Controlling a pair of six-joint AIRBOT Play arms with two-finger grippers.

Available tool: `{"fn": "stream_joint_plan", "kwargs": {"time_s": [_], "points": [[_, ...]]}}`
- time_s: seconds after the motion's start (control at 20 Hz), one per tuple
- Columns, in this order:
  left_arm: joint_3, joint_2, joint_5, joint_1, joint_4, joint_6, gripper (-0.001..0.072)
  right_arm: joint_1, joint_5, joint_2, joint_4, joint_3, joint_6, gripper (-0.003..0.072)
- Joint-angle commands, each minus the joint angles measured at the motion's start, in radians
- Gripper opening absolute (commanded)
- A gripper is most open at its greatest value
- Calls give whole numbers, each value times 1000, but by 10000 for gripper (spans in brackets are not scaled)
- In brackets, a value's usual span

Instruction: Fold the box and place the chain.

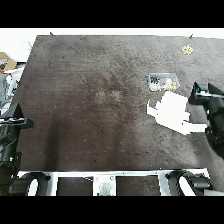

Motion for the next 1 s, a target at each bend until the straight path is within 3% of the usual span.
{"fn": "stream_joint_plan", "kwargs": {"time_s": [0.0,0.2,0.4,0.45,0.5,0.7,0.95], "points": [[-1,0,0,1,0,0,10,-266,381,-248,-143,152,266,507],[-1,0,0,1,0,0,10,-679,876,-423,-721,393,827,507],[0,0,0,1,0,0,10,-930,1331,-624,-792,632,922,504],[-1,0,-1,1,0,0,10,-946,1376,-668,-819,669,928,419],[0,0,0,1,0,0,10,-952,1420,-716,-862,709,955,396],[0,0,0,1,0,1,10,-937,1494,-894,-1031,838,987,399],[-1,0,0,1,0,0,10,-938,1578,-1056,-1115,853,928,398]]}}
